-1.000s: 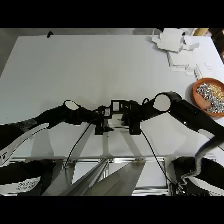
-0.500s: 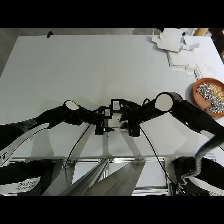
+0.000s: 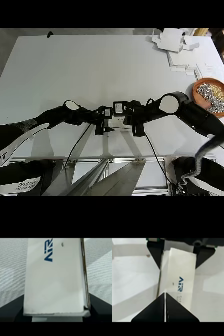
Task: Fold the box and place the chain.
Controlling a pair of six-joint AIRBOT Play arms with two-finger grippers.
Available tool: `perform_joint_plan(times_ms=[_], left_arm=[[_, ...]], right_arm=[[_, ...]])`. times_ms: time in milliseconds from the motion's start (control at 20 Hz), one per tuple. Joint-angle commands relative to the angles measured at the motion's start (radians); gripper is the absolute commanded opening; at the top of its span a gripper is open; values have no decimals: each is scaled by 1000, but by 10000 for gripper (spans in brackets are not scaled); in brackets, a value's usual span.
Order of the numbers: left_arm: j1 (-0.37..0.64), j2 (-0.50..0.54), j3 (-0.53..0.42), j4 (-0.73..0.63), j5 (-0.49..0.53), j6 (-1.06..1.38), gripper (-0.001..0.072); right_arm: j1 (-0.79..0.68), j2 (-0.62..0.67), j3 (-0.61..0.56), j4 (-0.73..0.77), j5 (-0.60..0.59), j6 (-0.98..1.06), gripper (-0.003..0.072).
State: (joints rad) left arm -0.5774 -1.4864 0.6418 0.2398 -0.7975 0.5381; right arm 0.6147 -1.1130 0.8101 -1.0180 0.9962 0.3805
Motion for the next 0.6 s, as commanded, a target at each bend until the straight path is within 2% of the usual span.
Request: perform_joint_plan(times_ms=[0, 550], left_arm=[[0, 0, 0, 1, 0, 0, 278], [0, 0, 0, 0, 0, 0, 278]], right_arm=[[0, -22, 0, -51, -25, 42, 21], [1, -85, -10, -5, 32, 67, 20]])
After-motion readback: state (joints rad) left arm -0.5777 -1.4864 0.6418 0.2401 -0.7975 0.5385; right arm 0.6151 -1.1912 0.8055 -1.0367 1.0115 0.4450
